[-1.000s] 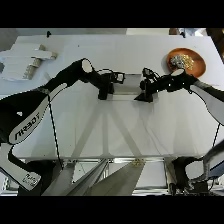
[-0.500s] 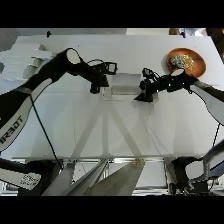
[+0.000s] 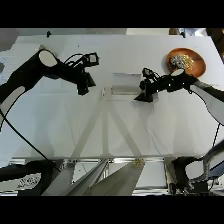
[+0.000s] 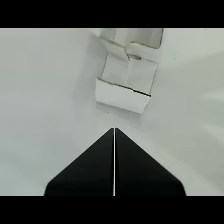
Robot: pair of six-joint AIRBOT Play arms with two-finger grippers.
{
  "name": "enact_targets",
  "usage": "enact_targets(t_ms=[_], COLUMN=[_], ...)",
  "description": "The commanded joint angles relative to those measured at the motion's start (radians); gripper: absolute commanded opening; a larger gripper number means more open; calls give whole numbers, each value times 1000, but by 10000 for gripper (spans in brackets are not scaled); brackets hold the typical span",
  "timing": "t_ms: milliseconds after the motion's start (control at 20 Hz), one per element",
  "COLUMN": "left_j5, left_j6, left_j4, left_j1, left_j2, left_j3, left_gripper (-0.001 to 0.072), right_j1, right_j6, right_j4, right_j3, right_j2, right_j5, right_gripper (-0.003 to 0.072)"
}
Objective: Fold the box and place the chain.
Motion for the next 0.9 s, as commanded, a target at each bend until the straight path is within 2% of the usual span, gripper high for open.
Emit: enact_targets(t_ms=[0,150,350,650,850], left_j5=[106,179,183,192,232], left_j6=[-381,-494,-676,-747,-749], left_j4=[-10,-4,-3,-2,-17], left_j1=[7,-12,-29,-53,-66], left_j2=[12,-10,-72,-136,-156], left_j3=[-94,-124,-126,-126,-126], left_gripper=[9,8,8,8,8], right_j1=[0,0,0,0,0], right_j6=[0,0,0,0,0], right_j4=[0,0,0,0,0], right_j3=[1,1,1,1,1], right_j2=[0,0,0,0,0], right_j5=[0,0,0,0,0], right_gripper=[510,510,510,510,510])
